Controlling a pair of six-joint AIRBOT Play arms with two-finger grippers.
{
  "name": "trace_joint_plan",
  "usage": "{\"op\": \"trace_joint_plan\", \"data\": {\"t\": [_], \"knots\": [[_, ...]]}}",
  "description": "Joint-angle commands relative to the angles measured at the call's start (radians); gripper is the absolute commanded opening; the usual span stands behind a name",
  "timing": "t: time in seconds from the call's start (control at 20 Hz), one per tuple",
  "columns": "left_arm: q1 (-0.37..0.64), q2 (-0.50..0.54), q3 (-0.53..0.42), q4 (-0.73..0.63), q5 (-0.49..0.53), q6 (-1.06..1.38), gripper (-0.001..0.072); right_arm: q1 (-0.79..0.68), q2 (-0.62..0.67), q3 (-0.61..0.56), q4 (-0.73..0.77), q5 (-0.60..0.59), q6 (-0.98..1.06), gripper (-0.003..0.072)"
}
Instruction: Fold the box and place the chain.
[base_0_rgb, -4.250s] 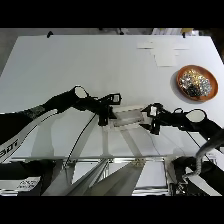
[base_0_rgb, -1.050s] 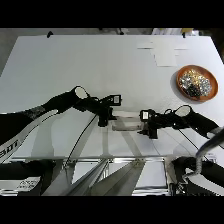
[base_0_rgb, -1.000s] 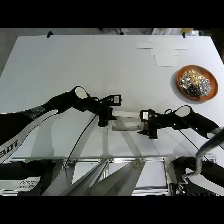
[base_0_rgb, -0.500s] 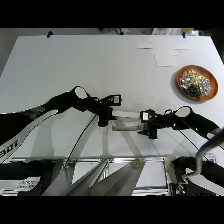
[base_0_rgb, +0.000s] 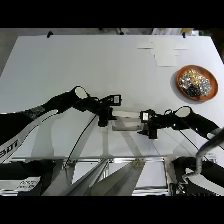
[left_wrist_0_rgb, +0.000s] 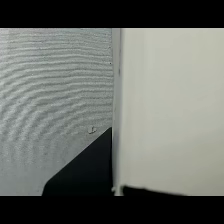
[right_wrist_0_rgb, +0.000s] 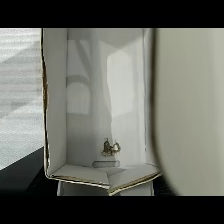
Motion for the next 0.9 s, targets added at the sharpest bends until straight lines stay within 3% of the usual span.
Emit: {"op": "trace_joint_plan", "data": {"t": [0.0, 0.75, 0.8, 0.85], "knots": [[0.001, 0.000, 0.000, 0.000, 0.000, 0.000, 0.0009, 0.000, 0.000, 0.000, 0.000, 0.003, 0.000, 0.0341], [0.001, 0.003, 0.000, -0.003, 0.001, 0.000, 0.0010, 0.000, 0.000, 0.000, 0.000, 0.003, 0.000, 0.0341], [0.002, 0.009, 0.000, -0.002, 0.001, 0.000, 0.0025, 0.000, 0.000, 0.000, 0.000, 0.003, 0.000, 0.0341], [0.005, 0.021, 0.000, 0.004, 0.000, 0.000, 0.0105, 0.000, 0.000, 0.000, 0.000, 0.003, 0.000, 0.0341]]}}
